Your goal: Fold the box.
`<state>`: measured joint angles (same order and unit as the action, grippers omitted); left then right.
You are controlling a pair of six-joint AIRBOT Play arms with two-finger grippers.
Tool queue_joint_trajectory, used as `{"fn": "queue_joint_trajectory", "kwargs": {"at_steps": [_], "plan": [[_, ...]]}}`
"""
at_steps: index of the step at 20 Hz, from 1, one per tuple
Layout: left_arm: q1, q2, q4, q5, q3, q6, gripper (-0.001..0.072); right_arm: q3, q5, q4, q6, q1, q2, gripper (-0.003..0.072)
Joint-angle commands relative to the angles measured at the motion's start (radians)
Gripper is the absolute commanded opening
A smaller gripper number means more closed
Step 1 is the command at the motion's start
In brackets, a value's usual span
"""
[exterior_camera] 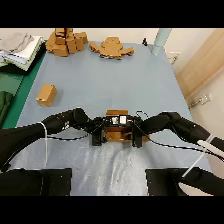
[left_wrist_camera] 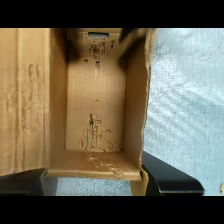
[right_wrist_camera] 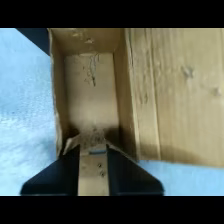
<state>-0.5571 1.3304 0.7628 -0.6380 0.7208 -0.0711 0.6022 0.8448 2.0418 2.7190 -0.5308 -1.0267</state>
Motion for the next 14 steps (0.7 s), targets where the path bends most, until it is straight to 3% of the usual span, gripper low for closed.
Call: {"fn": "queue_joint_trajectory", "kwargs": {"at_steps": [1,5,7,11,14], "plan": [[0.000,0.000,0.000,0.000,0.000,0.000,0.0523,0.048,0.150,-0.246,-0.494,0.002,0.084,0.0001],[0.000,0.000,0.000,0.000,0.000,0.000,0.0523,0.075,0.309,-0.668,-1.078,0.038,0.212,0.0002],[0.000,0.000,0.000,0.000,0.000,0.000,0.0523,0.066,0.360,-0.770,-1.284,0.128,0.219,0.0002],[0.000,0.000,0.000,0.000,0.000,0.000,0.0523,-0.015,0.289,-0.464,-1.268,0.308,0.156,0.0002],[0.000,0.000,0.000,0.000,0.000,0.000,0.0523,-0.080,0.180,-0.177,-1.106,0.297,0.087,0.0001]]}}
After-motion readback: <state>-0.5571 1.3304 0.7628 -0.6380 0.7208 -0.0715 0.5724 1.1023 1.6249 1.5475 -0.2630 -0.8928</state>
